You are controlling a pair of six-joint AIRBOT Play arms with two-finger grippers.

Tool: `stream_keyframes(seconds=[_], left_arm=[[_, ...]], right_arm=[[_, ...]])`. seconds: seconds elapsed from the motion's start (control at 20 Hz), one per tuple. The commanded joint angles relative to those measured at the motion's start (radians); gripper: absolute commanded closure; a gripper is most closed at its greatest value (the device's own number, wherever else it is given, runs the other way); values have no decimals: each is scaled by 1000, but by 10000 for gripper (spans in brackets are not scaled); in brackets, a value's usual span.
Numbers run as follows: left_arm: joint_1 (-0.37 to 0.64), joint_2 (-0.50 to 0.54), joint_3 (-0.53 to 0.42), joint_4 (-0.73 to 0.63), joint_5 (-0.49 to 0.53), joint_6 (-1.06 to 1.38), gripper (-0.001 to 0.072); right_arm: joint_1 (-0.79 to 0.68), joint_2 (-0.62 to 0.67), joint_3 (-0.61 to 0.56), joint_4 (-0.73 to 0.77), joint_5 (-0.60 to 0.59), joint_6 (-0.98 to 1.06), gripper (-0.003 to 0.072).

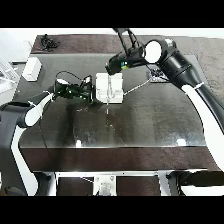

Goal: Fold the box and place the chain.

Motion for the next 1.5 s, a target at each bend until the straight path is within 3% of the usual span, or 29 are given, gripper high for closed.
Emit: stream_keyframes(seconds=[0.0,0.25,0.85,1.15,1.3,1.45], left_arm=[[1,1,0,0,0,0,420],[1,1,0,0,0,0,420],[1,1,0,0,1,0,419],[1,1,0,0,1,0,419],[1,1,0,0,1,0,420],[1,1,0,0,1,0,420]], right_arm=[[0,21,119,-27,-21,-10,684],[1,31,278,-35,-24,-58,685],[10,36,231,-14,84,-54,685],[10,35,53,61,81,-47,685],[8,35,-99,61,-11,-47,684],[1,39,-111,61,-61,-47,685]])
